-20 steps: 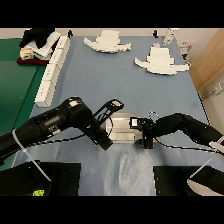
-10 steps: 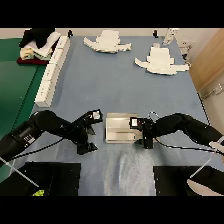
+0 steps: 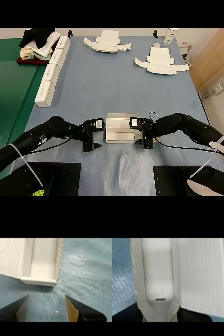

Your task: Fold the box.

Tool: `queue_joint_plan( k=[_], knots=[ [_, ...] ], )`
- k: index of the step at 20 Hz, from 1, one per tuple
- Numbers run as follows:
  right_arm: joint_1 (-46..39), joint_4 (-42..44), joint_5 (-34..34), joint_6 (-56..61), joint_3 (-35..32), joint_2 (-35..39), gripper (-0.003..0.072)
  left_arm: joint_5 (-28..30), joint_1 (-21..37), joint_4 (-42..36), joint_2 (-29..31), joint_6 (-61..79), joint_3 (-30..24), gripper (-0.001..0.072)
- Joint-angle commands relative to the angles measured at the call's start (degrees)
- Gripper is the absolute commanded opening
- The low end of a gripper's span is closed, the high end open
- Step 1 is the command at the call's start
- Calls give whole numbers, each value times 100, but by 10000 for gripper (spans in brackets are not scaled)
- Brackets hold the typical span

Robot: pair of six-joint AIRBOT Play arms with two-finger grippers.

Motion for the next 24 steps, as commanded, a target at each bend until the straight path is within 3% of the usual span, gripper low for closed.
queue_joint_plan(
  k=[1,11,24],
  knots=[
    [-2,2,0,0,7,2,537,490,-109,-319,-358,396,11,691],
    [-2,0,0,0,7,2,537,518,-140,-1294,-728,1652,59,691],
    [-2,0,0,0,7,2,537,496,-352,-1381,-1207,1902,254,690]
  ],
)
